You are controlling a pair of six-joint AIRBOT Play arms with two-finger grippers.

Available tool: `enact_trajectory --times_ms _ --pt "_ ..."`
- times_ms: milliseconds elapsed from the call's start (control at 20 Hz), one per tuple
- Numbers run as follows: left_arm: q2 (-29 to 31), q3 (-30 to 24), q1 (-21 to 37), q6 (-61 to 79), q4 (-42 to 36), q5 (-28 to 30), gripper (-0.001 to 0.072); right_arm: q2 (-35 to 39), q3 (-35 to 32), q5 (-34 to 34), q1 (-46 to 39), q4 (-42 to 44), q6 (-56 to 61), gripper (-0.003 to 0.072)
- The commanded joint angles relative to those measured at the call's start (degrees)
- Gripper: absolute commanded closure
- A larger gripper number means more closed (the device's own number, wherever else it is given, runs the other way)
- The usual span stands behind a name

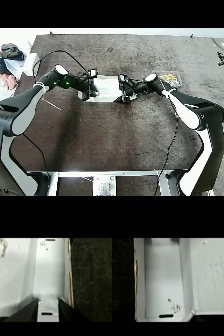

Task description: Fold the box and place the chain.

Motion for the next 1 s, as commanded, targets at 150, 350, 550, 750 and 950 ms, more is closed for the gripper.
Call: enact_trajectory --times_ms 150,350,550,750,950 --pt "0.31 3.82 4.13 -1.57 -3.52 -18.64 0.0698 -0.02 0.04 0.02 0.02 -0.07 -0.13 0.0217" --pt "0.44 10.03 5.90 -10.51 -4.61 -28.92 0.0702 -0.02 0.04 0.02 0.02 -0.04 -0.15 0.0216" --pt "5.25 10.73 8.46 -22.60 -5.64 -24.15 0.0706 -0.02 0.04 0.00 0.02 -0.04 -0.13 0.0217" --pt "13.60 3.78 13.14 -36.74 -5.70 -10.21 0.0706 -0.02 0.04 0.00 0.04 -0.04 -0.13 0.0216" --pt "17.22 -10.05 17.00 -47.23 -5.75 -3.02 0.0705 -0.02 0.04 0.00 0.02 -0.04 -0.15 0.0217"
